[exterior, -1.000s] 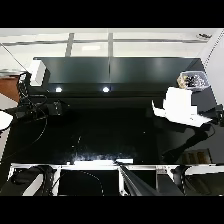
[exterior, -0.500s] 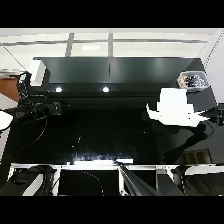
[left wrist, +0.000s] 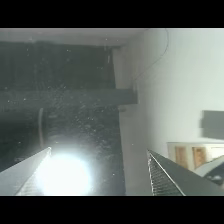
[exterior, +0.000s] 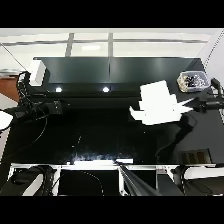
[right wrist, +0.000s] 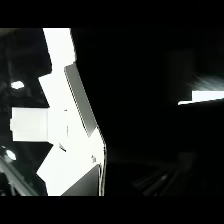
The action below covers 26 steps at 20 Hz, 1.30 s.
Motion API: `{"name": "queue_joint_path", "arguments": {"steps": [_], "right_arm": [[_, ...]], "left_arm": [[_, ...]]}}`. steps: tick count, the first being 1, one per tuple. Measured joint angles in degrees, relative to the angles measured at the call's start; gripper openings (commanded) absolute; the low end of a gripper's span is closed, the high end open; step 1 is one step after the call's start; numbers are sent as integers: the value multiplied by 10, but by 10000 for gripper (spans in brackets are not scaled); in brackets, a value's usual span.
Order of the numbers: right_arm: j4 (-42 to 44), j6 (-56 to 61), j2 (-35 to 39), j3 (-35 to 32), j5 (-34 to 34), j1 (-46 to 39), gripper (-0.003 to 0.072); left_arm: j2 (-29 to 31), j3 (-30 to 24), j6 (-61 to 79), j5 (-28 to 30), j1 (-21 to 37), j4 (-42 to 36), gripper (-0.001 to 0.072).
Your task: Fold the box and place the chain.
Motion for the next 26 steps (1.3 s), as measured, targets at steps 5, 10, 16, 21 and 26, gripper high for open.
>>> {"name": "queue_joint_path", "arguments": {"steps": [5,10,16,21,26], "right_arm": [[39,-16,141,-90,-118,154,44],[97,-29,316,-255,-276,308,44],[128,-22,401,-369,-416,473,44],[133,-5,413,-387,-461,529,44],[134,4,415,-391,-473,541,44]], "left_arm": [[-3,0,3,4,-32,-14,709],[-39,0,3,4,-94,-43,709],[-169,0,103,-49,-70,-222,709],[-304,2,302,-140,-22,-364,708],[-410,31,456,-186,-31,-409,703]]}}
